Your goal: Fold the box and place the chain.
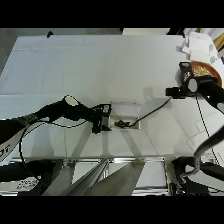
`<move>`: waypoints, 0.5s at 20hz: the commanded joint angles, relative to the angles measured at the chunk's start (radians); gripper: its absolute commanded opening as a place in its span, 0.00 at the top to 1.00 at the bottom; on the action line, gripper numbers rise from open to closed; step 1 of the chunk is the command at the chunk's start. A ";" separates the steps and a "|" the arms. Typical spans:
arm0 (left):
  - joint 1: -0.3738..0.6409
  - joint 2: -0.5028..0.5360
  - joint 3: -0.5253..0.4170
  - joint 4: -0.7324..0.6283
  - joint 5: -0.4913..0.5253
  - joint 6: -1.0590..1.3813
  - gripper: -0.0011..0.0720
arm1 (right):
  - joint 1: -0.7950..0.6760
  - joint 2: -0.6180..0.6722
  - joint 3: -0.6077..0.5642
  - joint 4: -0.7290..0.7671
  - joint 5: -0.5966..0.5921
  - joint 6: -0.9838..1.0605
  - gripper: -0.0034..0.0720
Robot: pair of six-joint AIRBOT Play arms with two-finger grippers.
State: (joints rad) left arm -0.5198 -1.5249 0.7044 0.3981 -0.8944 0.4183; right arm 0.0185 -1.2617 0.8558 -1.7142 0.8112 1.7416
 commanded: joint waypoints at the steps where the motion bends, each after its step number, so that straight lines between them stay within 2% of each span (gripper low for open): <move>1: 0.001 0.000 0.000 0.000 0.000 0.000 0.42 | 0.002 0.150 0.001 0.058 0.064 -0.081 0.94; 6: 0.001 0.000 0.000 0.000 0.000 0.000 0.42 | 0.102 0.386 0.001 0.254 0.190 -0.280 0.94; 10: 0.001 0.000 0.000 0.000 0.000 0.000 0.42 | 0.284 0.486 0.001 0.301 0.222 -0.308 0.94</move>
State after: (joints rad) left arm -0.5198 -1.5249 0.7044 0.3981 -0.8944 0.4183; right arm 0.1944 -0.8551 0.8555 -1.4780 0.9947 1.4830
